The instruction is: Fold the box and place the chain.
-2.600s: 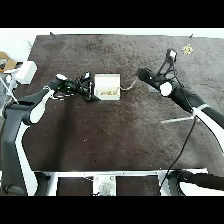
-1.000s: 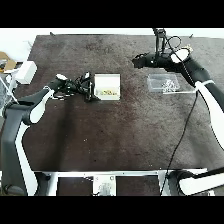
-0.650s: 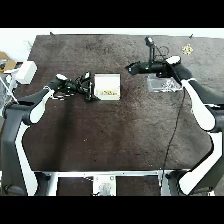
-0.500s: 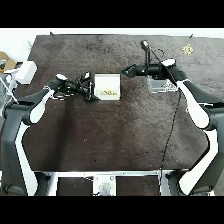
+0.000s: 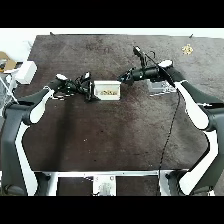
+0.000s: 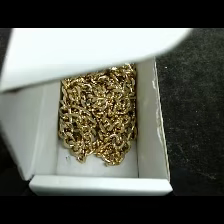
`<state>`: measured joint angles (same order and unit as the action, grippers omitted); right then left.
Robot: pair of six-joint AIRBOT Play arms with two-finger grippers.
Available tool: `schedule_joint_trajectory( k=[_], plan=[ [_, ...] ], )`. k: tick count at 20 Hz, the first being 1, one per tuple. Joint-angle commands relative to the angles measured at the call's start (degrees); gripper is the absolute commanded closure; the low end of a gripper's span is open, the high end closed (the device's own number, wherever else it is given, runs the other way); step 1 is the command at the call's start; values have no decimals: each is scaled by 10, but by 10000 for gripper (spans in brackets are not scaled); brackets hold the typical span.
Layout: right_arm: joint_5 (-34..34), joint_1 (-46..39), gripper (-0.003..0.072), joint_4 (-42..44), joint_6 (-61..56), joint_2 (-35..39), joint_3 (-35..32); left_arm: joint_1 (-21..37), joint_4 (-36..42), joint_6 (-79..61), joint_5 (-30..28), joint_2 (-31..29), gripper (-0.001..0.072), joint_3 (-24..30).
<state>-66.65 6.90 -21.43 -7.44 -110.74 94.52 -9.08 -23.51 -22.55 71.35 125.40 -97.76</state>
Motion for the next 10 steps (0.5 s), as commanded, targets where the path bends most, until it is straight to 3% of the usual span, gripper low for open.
schedule_joint_trajectory(
  k=[1, 2, 3, 4, 10],
  plan=[
    [10, 18, 539, -2, 68, 44, -58, 0, 0, 0, 0, 0, 364, 0],
    [28, 25, 537, -2, 95, 54, -80, 0, 0, 0, 0, 0, 363, 0],
    [54, 30, 467, -2, 132, 58, -101, 0, 0, 0, 0, 0, 364, 0],
    [87, 34, 351, 5, 172, 57, -119, 0, 0, 0, 0, 0, 364, 0],
    [80, 39, 353, 78, 259, 58, -138, 0, 0, 0, 0, 0, 364, 0]
  ],
)
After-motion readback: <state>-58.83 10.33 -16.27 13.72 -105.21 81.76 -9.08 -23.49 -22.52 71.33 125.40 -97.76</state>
